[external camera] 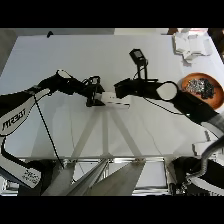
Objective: Fold the box and place the chain.
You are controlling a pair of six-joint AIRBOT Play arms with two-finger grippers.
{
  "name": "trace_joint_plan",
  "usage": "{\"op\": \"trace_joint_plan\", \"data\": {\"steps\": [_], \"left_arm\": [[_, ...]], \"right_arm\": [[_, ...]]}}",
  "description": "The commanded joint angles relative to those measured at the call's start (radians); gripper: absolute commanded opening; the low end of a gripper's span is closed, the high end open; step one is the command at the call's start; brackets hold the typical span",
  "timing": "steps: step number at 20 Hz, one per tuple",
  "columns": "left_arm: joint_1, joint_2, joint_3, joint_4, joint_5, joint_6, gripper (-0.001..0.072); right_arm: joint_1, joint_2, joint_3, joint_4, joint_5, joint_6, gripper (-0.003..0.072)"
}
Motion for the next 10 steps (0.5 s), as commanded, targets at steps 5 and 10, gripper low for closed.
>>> {"op": "trace_joint_plan", "data": {"steps": [5, 10], "left_arm": [[0.000, 0.000, 0.000, 0.000, 0.001, 0.001, 0.0187], [0.000, 0.000, 0.000, 0.000, 0.001, 0.001, 0.0187]], "right_arm": [[-0.324, 0.240, 0.001, -0.572, 0.527, 0.286, 0.0013], [-0.605, 0.240, -0.001, -0.703, 0.734, 0.314, 0.0014]]}}
